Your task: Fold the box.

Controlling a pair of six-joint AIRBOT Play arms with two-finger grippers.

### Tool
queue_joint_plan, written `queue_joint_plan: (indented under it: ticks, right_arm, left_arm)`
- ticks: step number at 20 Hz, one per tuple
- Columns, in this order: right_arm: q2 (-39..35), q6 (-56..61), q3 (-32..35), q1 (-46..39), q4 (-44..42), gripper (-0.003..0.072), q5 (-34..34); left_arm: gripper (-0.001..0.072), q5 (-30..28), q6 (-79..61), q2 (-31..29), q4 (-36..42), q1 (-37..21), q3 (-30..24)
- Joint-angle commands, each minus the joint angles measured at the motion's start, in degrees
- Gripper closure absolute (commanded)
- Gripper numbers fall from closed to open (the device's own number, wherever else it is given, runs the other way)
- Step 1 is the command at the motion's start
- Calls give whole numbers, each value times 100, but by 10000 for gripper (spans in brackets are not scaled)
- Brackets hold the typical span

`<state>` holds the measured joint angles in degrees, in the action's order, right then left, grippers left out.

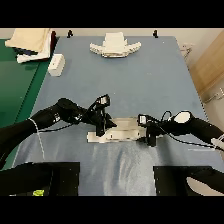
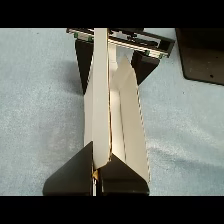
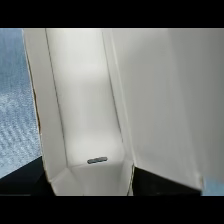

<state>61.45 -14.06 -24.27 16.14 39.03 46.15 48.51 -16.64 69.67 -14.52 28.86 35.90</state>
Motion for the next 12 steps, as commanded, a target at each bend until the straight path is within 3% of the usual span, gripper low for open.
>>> queue_joint_plan:
  ticks: [1,12]
  right_arm:
    - [4,2,20,4,-20,176,50]
    - [2,4,90,2,-33,175,48]
  left_arm:
    - [694,2,-4,-2,-4,0,0]
    - [694,2,-2,-2,-4,0,0]
